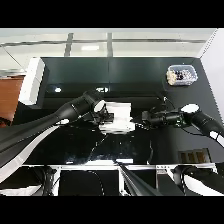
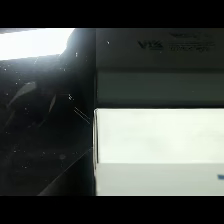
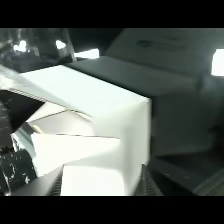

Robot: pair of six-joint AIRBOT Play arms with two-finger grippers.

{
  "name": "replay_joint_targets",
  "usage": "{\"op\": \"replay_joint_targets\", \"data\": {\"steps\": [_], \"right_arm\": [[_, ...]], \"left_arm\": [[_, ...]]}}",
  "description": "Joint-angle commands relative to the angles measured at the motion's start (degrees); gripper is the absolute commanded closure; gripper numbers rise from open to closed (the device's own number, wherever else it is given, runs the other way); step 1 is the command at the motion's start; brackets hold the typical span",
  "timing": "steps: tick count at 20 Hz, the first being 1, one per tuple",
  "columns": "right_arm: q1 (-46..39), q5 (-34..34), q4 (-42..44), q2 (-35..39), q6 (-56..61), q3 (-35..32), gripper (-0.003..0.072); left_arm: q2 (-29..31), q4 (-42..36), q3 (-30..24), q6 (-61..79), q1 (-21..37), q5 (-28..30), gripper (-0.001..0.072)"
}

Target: Fold the box and place the chain.

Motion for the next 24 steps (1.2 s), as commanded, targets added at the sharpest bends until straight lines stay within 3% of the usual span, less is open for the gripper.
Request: {"op": "replay_joint_targets", "data": {"steps": [1,3,4,7,10,16,20,21,22,24], "right_arm": [[4.26,-2.03,-2.99,0.0,2.78,3.19,0.0273],[6.34,-2.43,-7.82,0.0,6.73,5.16,0.0276],[7.06,-2.43,-10.05,0.0,8.55,5.95,0.0344],[9.07,-2.86,-13.73,0.0,12.81,7.76,0.0382],[11.5,-5.25,-16.26,0.0,16.46,8.92,0.0383],[16.65,-6.73,-29.64,-0.02,28.11,11.5,0.0382],[18.84,-7.96,-32.28,-0.11,31.54,12.46,0.0382],[19.45,-8.52,-33.24,-0.2,32.52,12.76,0.0387],[20.11,-8.92,-34.42,-0.28,33.62,13.05,0.0454],[21.2,-8.92,-36.61,-0.83,35.78,13.62,0.0454]], "left_arm": [[0.02,0.0,0.04,0.02,0.02,0.0,0.0682],[0.02,-0.02,0.04,0.02,0.02,0.0,0.0683],[0.02,0.0,0.04,0.02,0.02,0.0,0.0682],[0.02,0.0,0.04,0.02,0.02,0.02,0.0683],[0.02,-0.02,0.04,0.02,0.02,0.02,0.0683],[0.02,0.0,0.04,0.02,0.02,0.02,0.0683],[0.02,0.0,0.04,0.02,0.02,0.02,0.0683],[0.02,0.0,0.04,0.02,0.0,0.02,0.0683],[0.02,0.0,0.04,0.02,0.02,0.02,0.0682],[0.02,0.0,0.04,0.02,0.02,0.04,0.0682]]}}
